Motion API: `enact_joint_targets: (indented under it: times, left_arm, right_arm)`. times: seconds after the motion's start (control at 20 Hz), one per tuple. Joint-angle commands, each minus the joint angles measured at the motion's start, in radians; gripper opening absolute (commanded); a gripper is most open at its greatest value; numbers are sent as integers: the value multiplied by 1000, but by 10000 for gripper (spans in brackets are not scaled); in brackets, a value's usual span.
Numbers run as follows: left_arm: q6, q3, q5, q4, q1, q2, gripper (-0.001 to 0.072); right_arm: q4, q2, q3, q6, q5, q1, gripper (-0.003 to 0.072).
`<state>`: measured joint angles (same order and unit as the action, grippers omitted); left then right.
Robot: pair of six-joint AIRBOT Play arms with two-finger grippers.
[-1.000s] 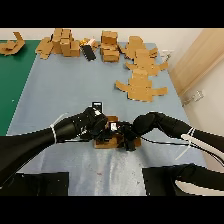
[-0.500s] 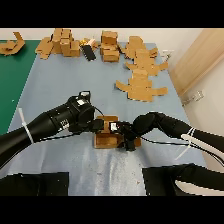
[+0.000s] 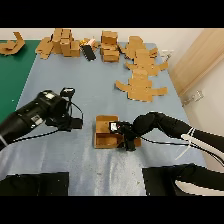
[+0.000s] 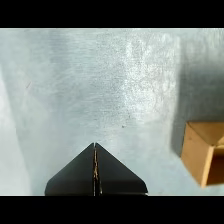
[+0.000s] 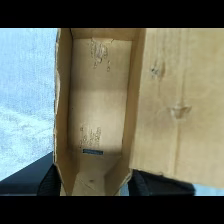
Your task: Fold the box.
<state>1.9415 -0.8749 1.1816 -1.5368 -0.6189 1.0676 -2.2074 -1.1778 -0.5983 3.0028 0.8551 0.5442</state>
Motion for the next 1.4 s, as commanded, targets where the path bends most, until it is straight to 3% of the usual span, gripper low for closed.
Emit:
enact_joint_targets:
  times: [0.0, 0.1, 0.2, 0.35, 0.4, 0.5, 0.6, 0.8, 1.0, 1.05, 1.1, 1.15, 1.35]
  left_arm:
    - [-877, 134, -168, 585, 343, -80, 10]
    - [-1161, 136, -196, 788, 521, -58, 10]
    - [-1337, 136, -319, 857, 612, -26, 10]
    - [-1522, 137, -538, 863, 603, 18, 11]
    - [-1640, 137, -562, 867, 582, 27, 11]
    - [-1842, 137, -470, 869, 522, 32, 10]
    - [-1952, 142, -277, 879, 447, 32, 9]
    - [-2088, 279, -309, 937, 346, -16, 9]
    - [-2347, 406, -312, 984, 336, -56, 12]
    - [-2350, 412, -327, 985, 334, -50, 173]
    - [-2329, 415, -350, 984, 330, -41, 559]
    - [-2314, 416, -364, 983, 327, -30, 681]
    - [-2231, 415, -342, 988, 265, -19, 683]
  right_arm:
    - [1, 1, -1, 0, 0, -1, 411]
    - [5, 1, -1, 0, 0, -1, 412]
    - [6, 1, -1, 0, -8, -1, 412]
    - [12, 1, -1, 0, -9, -1, 411]
    - [12, 1, -1, 0, -9, -1, 412]
    - [12, 1, -1, 0, -9, -1, 412]
    - [12, 1, -1, 0, -8, -1, 412]
    - [11, 1, -1, 0, -8, -1, 411]
    - [11, 1, -1, 0, -8, -1, 411]
    - [11, 1, -1, 0, -7, 0, 411]
    - [11, 1, -1, 0, -7, -1, 412]
    - [12, 1, -1, 0, -8, -1, 411]
    - [12, 1, -1, 0, -7, -1, 411]
